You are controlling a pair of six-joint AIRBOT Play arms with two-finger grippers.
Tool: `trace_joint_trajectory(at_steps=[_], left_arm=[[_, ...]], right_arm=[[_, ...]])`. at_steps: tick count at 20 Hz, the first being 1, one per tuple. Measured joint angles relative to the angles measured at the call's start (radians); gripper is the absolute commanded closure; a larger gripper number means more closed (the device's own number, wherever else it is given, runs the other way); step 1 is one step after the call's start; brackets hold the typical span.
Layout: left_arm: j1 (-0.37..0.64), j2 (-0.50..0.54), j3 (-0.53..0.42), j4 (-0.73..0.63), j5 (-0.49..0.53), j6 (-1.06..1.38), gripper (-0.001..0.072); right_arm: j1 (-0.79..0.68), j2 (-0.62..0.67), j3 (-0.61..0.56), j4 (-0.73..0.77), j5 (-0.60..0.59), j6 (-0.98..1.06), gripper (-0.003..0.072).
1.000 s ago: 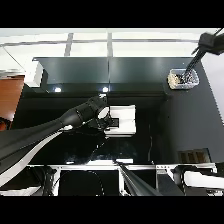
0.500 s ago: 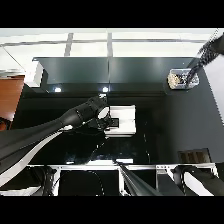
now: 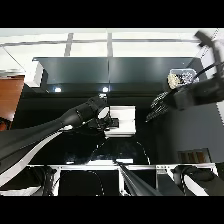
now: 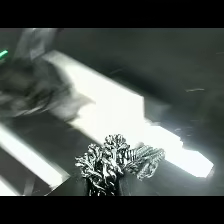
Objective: Fold the box and place the chain.
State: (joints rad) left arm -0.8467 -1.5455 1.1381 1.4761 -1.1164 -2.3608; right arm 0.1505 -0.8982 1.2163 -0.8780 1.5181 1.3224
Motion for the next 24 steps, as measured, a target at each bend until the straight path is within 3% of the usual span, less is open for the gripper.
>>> trace_joint_trajectory(at_steps=[6, 15, 20, 21, 22, 24], left_arm=[[0.0, 0.0, 0.0, 0.0, 0.0, 0.0, 0.0685], [0.0, 0.0, 0.0, 0.0, 0.0, 0.0, 0.0685], [0.0, 0.0, 0.0, 0.0, 0.002, 0.0, 0.0685], [0.0, 0.0, 0.0, 0.0, 0.002, 0.0, 0.0685], [0.0, 0.0, 0.0, 0.0, 0.003, 0.0, 0.0685], [0.0, 0.0, 0.0, 0.0, 0.005, 0.0, 0.0685]], right_arm=[[0.126, 0.002, -0.122, 0.146, -0.179, -0.033, 0.0673], [0.227, 0.002, -0.376, 0.105, -0.496, -0.006, 0.0673], [0.235, -0.002, -0.487, 0.103, -0.595, 0.014, 0.067], [0.239, -0.003, -0.496, 0.104, -0.607, 0.016, 0.0576], [0.241, -0.003, -0.502, 0.104, -0.616, 0.021, 0.0425], [0.248, -0.005, -0.51, 0.114, -0.633, 0.025, 0.0416]])
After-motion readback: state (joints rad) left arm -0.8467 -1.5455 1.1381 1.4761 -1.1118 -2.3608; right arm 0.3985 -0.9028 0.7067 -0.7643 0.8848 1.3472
